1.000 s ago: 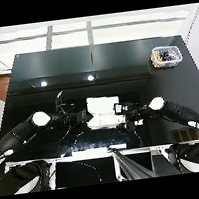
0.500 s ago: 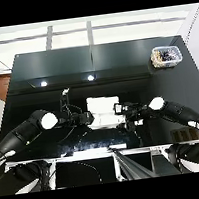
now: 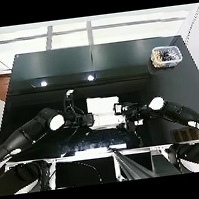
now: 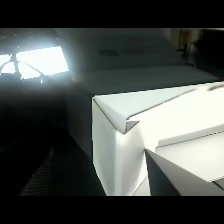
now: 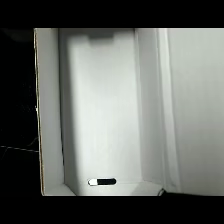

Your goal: Fold the box and place the chain.

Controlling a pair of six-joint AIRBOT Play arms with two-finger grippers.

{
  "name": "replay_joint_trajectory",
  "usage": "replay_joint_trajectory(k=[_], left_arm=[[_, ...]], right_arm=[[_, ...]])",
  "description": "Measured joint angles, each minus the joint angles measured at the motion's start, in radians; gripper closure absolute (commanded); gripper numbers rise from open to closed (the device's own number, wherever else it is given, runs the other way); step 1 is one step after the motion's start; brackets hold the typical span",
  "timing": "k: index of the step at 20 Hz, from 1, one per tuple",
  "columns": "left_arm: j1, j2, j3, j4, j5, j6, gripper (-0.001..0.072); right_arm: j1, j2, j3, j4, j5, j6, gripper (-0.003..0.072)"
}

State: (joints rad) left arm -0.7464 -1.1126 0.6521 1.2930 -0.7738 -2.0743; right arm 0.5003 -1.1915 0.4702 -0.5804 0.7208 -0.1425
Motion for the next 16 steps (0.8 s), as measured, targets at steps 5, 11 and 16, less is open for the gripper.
replay_joint_trajectory(k=[5,11,16], left_arm=[[-0.073,-0.1,0.12,0.145,-0.151,-0.132,0.0349],[-0.114,-0.175,0.225,0.228,-0.222,-0.2,0.0376],[-0.127,-0.208,0.259,0.237,-0.257,-0.246,0.0376]], right_arm=[[0.0,0.0,0.0,0.0,0.0,0.0,0.028],[0.0,0.0,0.0,0.0,0.0,0.0,0.0279],[0.0,0.0,0.0,0.0,0.0,0.0,0.028]])
